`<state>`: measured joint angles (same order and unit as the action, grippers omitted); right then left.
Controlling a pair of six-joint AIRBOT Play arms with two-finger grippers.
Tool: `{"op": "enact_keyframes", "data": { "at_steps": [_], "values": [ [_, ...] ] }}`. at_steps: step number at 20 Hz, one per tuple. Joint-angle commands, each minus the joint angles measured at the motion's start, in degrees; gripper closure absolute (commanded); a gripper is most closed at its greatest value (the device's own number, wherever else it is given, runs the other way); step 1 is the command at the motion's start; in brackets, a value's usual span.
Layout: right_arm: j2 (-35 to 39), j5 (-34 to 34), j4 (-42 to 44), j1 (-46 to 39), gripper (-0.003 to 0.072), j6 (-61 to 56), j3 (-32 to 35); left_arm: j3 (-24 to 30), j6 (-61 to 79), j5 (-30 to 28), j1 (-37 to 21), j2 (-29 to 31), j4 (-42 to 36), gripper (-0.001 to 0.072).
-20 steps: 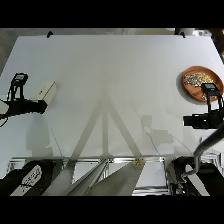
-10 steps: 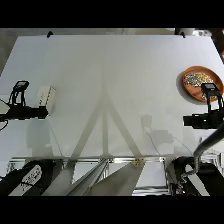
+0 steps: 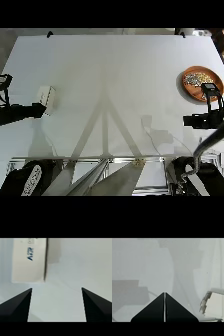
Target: Fold the box and place the chain.
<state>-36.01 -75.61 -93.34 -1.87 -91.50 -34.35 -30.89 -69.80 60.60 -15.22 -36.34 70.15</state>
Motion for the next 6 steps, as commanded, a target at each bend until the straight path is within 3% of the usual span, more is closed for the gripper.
{"op": "enact_keyframes", "data": {
  "at_steps": [1,6],
  "values": [
    [0.0,0.0,0.0,0.0,0.0675,0.0,0.0,0.0,0.1,8.8,0.0,3.2,-3.0,0.002],
    [0.0,0.0,0.0,0.0,0.0675,0.0,0.0,0.2,0.1,8.3,0.0,3.2,-4.9,0.002]
  ]
}}
